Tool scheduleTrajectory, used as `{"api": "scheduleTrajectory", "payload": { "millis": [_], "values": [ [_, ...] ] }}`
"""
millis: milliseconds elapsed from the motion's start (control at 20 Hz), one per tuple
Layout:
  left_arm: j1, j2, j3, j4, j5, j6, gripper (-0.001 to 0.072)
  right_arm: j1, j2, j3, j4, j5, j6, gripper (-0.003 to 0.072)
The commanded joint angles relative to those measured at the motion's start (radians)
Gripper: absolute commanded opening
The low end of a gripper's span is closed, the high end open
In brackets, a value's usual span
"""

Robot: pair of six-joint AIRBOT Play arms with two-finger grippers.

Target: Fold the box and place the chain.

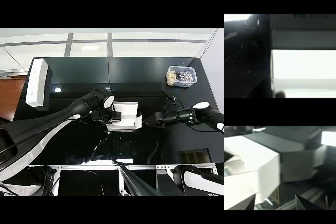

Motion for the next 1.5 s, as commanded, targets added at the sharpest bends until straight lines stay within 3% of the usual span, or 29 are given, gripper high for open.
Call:
{"api": "scheduleTrajectory", "payload": {
  "millis": [0,250,300,350,600,650,1200,1450],
  "values": [
    [0.000,0.000,0.001,0.000,0.000,0.000,0.0024,0.042,-0.003,0.050,0.015,0.061,-0.024,0.0552],
    [0.000,0.000,0.001,0.000,0.000,0.000,0.0024,0.186,-0.003,0.124,-0.045,-0.004,0.087,0.0531],
    [0.000,0.000,0.001,0.000,0.000,0.000,0.0024,0.213,-0.003,0.135,-0.062,-0.011,0.114,0.0403],
    [0.000,0.000,0.001,0.000,0.000,0.000,0.0024,0.234,-0.003,0.142,-0.063,-0.018,0.133,0.0357],
    [0.000,0.000,0.001,0.000,0.000,0.000,0.0024,0.315,-0.003,0.178,-0.106,-0.089,0.209,0.0352],
    [0.000,0.000,0.001,0.000,0.000,0.000,0.0024,0.331,-0.003,0.192,-0.142,-0.100,0.235,0.0240],
    [0.000,0.000,0.001,0.000,0.000,0.000,0.0024,0.520,-0.003,0.323,-0.564,-0.137,0.695,0.0237],
    [0.000,0.000,0.001,0.001,0.000,0.000,0.0024,0.604,-0.021,0.363,-0.682,-0.168,0.910,0.0237]
  ]
}}
